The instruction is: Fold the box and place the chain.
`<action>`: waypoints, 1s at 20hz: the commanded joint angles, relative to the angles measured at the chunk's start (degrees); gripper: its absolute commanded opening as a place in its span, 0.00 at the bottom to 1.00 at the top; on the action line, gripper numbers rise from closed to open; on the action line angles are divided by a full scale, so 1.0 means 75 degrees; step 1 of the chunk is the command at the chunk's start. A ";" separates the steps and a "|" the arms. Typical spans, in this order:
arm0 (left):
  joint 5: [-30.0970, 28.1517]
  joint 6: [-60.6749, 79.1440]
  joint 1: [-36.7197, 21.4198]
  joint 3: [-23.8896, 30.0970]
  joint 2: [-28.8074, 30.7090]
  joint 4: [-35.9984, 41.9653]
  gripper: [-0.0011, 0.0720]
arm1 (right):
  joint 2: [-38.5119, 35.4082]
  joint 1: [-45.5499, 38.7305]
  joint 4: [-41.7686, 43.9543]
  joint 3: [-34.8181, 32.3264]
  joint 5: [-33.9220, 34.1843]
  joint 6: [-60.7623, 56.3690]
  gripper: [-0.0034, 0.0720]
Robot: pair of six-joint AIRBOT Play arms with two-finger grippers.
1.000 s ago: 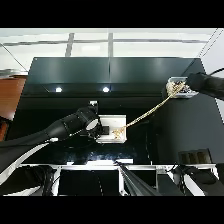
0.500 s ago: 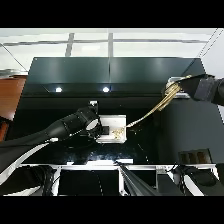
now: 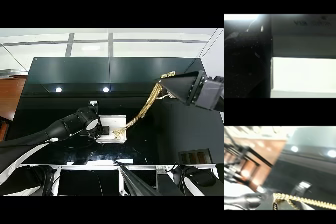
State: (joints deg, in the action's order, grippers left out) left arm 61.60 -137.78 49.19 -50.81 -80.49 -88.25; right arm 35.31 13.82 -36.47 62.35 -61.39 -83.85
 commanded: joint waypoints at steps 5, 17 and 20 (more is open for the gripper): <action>0.0003 0.0003 0.0000 0.0003 0.0000 0.0003 0.06 | 0.0289 0.0411 0.0574 -0.0009 -0.0108 0.0157 0.07; 0.0026 0.0000 0.0003 0.0003 0.0000 0.0032 0.06 | 0.1402 0.2416 -0.1376 -0.0184 0.0350 -0.0391 0.07; 0.0020 0.0000 0.0003 0.0003 0.0000 0.0032 0.06 | 0.1402 0.2460 -0.1684 -0.0664 0.0344 -0.0694 0.07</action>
